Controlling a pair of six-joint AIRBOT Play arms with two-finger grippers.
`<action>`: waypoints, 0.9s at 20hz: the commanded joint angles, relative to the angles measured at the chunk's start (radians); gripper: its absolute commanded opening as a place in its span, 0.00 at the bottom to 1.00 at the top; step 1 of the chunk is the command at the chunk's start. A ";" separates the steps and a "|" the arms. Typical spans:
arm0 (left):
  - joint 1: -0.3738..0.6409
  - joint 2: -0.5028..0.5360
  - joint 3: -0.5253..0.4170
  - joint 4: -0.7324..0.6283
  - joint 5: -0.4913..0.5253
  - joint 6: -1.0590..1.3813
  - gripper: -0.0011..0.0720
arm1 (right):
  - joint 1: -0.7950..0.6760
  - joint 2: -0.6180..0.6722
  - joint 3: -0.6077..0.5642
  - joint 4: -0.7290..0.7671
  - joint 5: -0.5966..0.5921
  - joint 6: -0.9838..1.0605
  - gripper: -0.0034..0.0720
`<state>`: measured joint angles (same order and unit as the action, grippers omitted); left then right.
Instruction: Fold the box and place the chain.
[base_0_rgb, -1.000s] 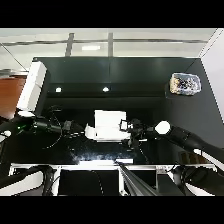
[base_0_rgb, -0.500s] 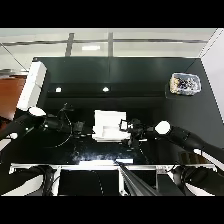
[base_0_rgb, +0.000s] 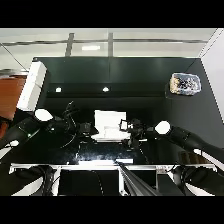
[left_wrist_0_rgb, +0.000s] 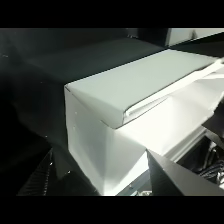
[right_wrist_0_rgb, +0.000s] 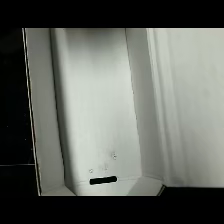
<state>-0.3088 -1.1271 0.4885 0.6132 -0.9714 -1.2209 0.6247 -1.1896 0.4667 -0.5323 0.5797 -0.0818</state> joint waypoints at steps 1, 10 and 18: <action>-0.074 0.005 0.002 0.029 0.079 -0.090 0.97 | 0.000 0.000 0.001 0.000 0.000 0.000 0.56; -0.127 0.005 0.002 0.090 0.154 -0.203 0.95 | 0.000 0.000 0.001 0.000 0.000 0.000 0.57; -0.325 0.001 0.168 0.647 0.125 -0.726 0.84 | 0.000 0.000 0.001 0.000 0.000 0.000 0.57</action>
<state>-0.5636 -1.1248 0.5945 1.0203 -0.8303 -1.7145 0.6247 -1.1896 0.4667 -0.5312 0.5793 -0.0818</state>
